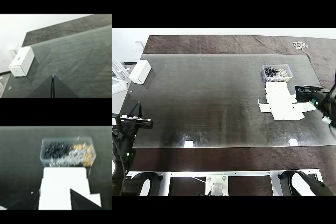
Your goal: Fold the box and place the chain.
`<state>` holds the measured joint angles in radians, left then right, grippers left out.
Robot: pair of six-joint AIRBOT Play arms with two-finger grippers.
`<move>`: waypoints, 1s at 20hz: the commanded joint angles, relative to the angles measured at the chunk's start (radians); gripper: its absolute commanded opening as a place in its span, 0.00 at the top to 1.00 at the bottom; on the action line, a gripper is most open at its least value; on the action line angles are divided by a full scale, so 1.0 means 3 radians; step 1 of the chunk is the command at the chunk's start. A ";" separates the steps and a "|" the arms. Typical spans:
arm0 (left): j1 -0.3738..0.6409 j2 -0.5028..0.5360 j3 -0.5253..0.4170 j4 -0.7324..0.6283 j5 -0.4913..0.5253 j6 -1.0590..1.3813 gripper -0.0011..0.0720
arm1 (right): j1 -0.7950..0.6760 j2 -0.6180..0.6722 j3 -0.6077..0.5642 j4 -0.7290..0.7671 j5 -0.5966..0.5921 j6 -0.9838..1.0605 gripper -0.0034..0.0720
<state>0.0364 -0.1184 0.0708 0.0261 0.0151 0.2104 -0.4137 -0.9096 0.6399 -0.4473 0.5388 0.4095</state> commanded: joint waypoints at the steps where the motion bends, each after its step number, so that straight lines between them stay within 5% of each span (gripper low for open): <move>1: 0.0003 0.0003 -0.0001 0.0000 0.0001 0.0000 0.96 | -0.0487 -0.1033 0.0944 -0.1352 0.1265 0.1424 0.31; 8: 0.0003 0.0003 -0.0001 0.0000 0.0001 0.0000 0.96 | -0.1124 -0.1915 0.2304 -0.1904 0.2015 0.1780 0.29; 14: 0.0003 0.0003 -0.0001 0.0000 0.0001 0.0001 0.96 | -0.1391 -0.2964 0.3628 -0.2172 0.3493 0.1836 0.30; 20: 0.0003 0.0003 0.0000 0.0000 0.0001 0.0000 0.96 | -0.1410 -0.3352 0.4248 -0.2399 0.3569 0.1699 0.30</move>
<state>0.0364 -0.1184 0.0708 0.0261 0.0151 0.2104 -0.8303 -1.8599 1.8313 -1.1362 1.5719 0.9401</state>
